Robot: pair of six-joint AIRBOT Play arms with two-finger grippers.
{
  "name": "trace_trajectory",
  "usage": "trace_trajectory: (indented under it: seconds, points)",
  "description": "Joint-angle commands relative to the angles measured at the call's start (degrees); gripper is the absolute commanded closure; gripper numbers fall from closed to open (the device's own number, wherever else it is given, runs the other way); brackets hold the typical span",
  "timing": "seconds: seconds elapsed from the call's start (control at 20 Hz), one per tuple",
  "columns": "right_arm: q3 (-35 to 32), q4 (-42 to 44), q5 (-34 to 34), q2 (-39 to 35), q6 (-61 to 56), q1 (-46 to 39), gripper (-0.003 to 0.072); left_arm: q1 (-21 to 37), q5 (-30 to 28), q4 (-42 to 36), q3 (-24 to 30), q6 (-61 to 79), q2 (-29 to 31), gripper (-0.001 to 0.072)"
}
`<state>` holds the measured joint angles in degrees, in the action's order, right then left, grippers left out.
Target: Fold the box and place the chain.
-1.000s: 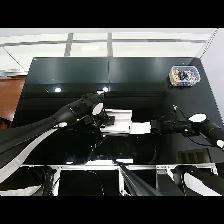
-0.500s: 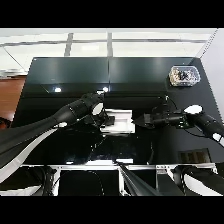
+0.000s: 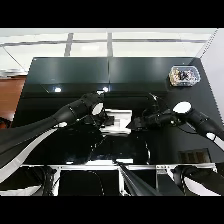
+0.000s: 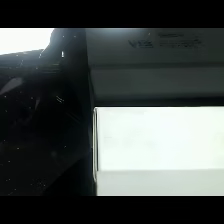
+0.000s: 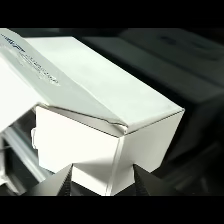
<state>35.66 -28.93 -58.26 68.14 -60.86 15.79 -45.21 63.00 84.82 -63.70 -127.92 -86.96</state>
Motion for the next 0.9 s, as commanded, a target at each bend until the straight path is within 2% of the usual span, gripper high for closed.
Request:
trace_trajectory:
  seconds: [0.0,0.35,0.4,0.55,0.85]
  points:
    - [4.72,-10.23,1.01,0.02,-10.58,2.78,0.0272,0.02,0.04,-0.07,-0.04,0.00,0.00,0.0679]
    - [9.99,-25.42,2.40,0.17,-28.06,9.46,0.0274,0.02,0.02,-0.07,-0.04,0.00,0.00,0.0679]
    - [10.58,-27.08,2.38,0.37,-29.66,10.27,0.0331,0.02,0.02,-0.07,-0.04,0.00,0.00,0.0680]
    - [13.14,-30.56,2.32,2.21,-32.83,13.33,0.0331,0.02,0.02,-0.07,-0.04,0.00,0.00,0.0680]
    - [19.39,-40.61,-2.23,8.13,-44.22,19.58,0.0331,0.02,0.02,-0.07,-0.04,0.00,0.00,0.0679]
